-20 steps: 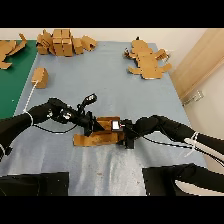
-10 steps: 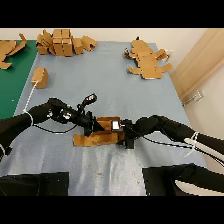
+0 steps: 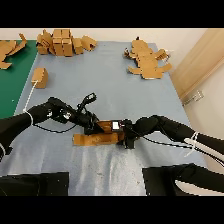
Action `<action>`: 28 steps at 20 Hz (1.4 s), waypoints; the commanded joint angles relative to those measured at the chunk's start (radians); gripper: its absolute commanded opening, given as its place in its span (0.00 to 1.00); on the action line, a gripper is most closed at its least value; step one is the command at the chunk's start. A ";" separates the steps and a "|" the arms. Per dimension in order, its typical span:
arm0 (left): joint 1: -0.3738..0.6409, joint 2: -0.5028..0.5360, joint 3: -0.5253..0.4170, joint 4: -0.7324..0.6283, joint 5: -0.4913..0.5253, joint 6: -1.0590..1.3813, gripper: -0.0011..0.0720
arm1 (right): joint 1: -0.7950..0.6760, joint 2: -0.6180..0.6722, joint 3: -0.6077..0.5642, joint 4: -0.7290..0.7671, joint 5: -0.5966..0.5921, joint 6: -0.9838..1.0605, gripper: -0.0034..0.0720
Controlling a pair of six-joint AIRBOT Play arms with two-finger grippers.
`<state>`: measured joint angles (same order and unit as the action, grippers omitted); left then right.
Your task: Fold the box.
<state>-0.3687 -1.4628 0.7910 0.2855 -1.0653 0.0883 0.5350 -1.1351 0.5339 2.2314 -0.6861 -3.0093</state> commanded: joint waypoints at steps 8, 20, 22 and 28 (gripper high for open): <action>0.003 0.175 0.027 0.246 -0.055 -0.261 0.62 | 0.001 0.000 0.001 0.001 0.004 0.000 0.77; -0.181 0.215 0.026 0.408 0.098 -0.927 0.03 | 0.001 0.000 0.001 0.001 0.004 0.000 0.77; -0.166 0.215 0.026 0.435 0.167 -0.919 0.03 | 0.001 0.002 0.001 0.001 0.004 0.000 0.77; -0.082 0.216 0.026 0.470 0.195 -0.915 0.03 | 0.001 0.002 0.001 0.001 -0.010 0.000 0.77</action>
